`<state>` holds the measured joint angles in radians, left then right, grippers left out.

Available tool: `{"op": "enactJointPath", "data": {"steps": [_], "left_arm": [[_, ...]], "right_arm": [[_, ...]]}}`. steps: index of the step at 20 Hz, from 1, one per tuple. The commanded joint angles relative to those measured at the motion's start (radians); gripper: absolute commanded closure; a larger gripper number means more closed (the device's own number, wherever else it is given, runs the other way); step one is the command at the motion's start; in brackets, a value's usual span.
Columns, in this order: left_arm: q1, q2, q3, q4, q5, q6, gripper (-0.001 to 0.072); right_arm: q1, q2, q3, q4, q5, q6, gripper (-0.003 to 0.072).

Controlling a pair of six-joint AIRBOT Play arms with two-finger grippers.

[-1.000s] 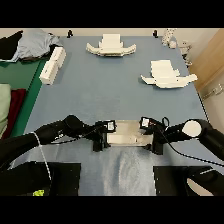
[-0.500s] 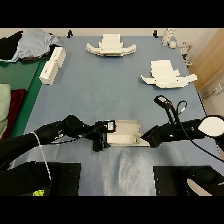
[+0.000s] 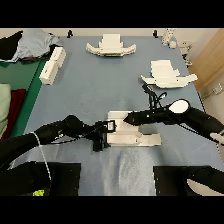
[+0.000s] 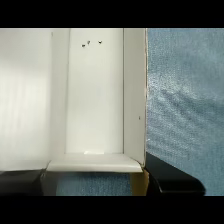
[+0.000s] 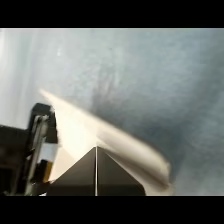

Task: Fold the box.

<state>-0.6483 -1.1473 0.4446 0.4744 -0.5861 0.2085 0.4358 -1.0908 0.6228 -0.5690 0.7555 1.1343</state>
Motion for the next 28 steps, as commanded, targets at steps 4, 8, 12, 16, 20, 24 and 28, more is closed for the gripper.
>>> {"op": "enactJointPath", "data": {"steps": [4, 8, 12, 16, 20, 24, 28], "left_arm": [[0.0, -0.001, 0.0, 0.0, 0.0, 0.0, 0.0106], [0.0, -0.001, 0.0, 0.0, 0.0, 0.0, 0.0106], [0.0, -0.001, 0.0, 0.0, 0.0, 0.0, 0.0106], [0.0, -0.001, 0.0, 0.0, 0.0, 0.0, 0.0106], [0.0, -0.001, 0.0, 0.0, 0.0, 0.0, 0.0106], [0.0, -0.001, 0.0, 0.0, 0.0, 0.0, 0.0106], [0.0, -0.001, 0.0, 0.0, 0.0, 0.0, 0.0106]], "right_arm": [[0.009, -0.169, 0.027, -0.029, -0.042, -0.037, 0.0682], [0.009, -0.175, 0.027, -0.031, -0.039, -0.047, 0.0682], [0.009, -0.175, 0.027, -0.031, -0.034, -0.047, 0.0682], [0.008, -0.167, 0.028, -0.026, -0.003, -0.048, 0.0682], [-0.011, -0.039, 0.028, -0.057, -0.005, -0.088, 0.0683], [-0.01, 0.169, 0.026, -0.265, 0.116, -0.089, 0.0683], [0.032, 0.34, -0.012, -0.501, 0.437, -0.117, 0.0682]]}}
